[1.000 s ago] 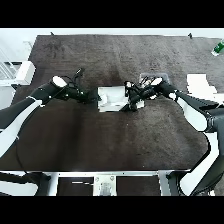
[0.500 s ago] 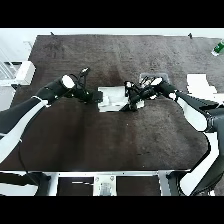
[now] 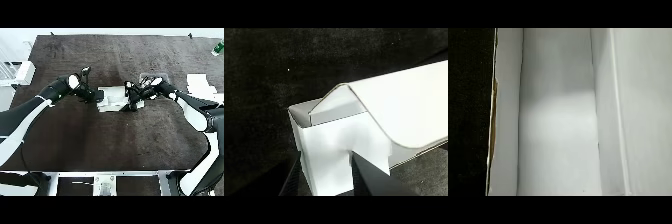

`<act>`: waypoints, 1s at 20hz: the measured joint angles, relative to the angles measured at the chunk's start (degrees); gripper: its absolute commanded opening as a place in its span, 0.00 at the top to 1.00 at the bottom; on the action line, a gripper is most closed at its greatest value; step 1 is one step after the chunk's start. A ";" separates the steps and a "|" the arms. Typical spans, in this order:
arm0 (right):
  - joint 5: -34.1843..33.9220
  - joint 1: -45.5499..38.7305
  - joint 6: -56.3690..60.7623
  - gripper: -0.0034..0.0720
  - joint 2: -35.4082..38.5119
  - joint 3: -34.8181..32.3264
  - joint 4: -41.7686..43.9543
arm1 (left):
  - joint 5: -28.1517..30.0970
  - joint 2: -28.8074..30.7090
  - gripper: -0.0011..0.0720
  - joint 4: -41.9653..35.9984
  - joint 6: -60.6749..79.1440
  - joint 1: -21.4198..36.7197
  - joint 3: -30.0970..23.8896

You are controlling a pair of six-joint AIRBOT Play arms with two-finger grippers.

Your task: Fold the box and place the chain.

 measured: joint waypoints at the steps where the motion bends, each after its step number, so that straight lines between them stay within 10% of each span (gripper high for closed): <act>1: 0.00 0.00 -0.02 0.24 0.00 0.00 0.00 | -0.59 -0.20 0.45 0.79 -1.31 -0.37 0.50; 20: 0.00 0.00 0.02 0.24 0.00 0.00 0.02 | -8.74 -4.24 0.45 13.46 -18.36 -5.42 8.28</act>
